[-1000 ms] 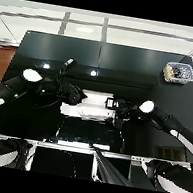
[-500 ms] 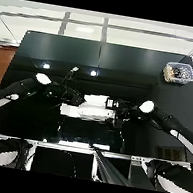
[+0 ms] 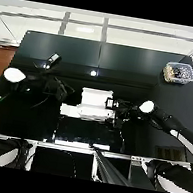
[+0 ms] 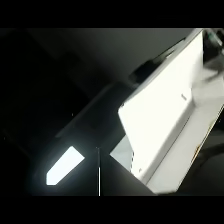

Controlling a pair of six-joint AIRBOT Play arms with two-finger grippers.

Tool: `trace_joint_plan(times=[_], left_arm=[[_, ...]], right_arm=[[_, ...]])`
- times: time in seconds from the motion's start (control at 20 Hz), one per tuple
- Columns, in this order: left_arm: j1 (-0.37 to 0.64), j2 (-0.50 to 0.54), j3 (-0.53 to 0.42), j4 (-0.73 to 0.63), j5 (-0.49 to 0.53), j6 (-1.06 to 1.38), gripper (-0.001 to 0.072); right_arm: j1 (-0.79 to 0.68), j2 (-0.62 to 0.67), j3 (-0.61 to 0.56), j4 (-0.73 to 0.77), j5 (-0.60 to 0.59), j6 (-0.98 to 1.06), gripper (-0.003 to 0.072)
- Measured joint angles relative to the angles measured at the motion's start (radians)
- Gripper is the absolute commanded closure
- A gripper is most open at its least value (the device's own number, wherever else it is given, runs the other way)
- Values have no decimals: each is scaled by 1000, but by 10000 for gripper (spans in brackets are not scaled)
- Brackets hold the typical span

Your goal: Fold the box and place the chain.

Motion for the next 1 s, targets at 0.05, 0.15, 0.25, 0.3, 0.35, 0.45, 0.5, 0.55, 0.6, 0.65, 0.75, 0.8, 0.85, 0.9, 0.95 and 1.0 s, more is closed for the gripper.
trace_joint_plan(times=[0.05,0.15,0.25,0.3,0.35,0.45,0.5,0.55,0.6,0.65,0.75,0.8,0.85,0.9,0.95,1.0], left_arm=[[4,18,-31,12,-15,64,672],[0,32,-74,46,-47,209,65],[-19,35,-99,74,-41,360,-7],[-34,32,-105,89,-18,419,-6],[-51,25,-106,103,6,459,-5],[-100,-3,-98,148,31,527,5],[-125,-21,-91,164,49,551,13],[-150,-42,-80,177,65,570,13],[-171,-63,-69,186,75,584,15],[-192,-82,-56,192,82,593,59],[-221,-109,-37,198,97,599,292],[-229,-117,-29,198,98,597,357],[-235,-124,-24,195,98,591,359],[-239,-129,-19,186,98,584,359],[-243,-131,-16,171,96,581,359],[-245,-134,-14,155,89,578,359]], right_arm=[[0,0,0,0,0,0,487],[0,0,0,0,0,0,488],[0,0,0,0,0,0,487],[0,0,0,0,0,0,487],[0,0,0,0,0,0,487],[0,0,0,0,-1,0,487],[0,0,0,0,-1,0,487],[0,0,0,0,-1,0,487],[0,0,0,0,-1,0,487],[0,0,0,0,-1,0,487],[0,0,0,0,-1,0,488],[0,0,0,0,-1,0,487],[0,0,0,0,-1,0,487],[0,0,0,0,-1,0,487],[0,0,0,0,-1,0,487],[0,0,0,-1,-1,-1,487]])
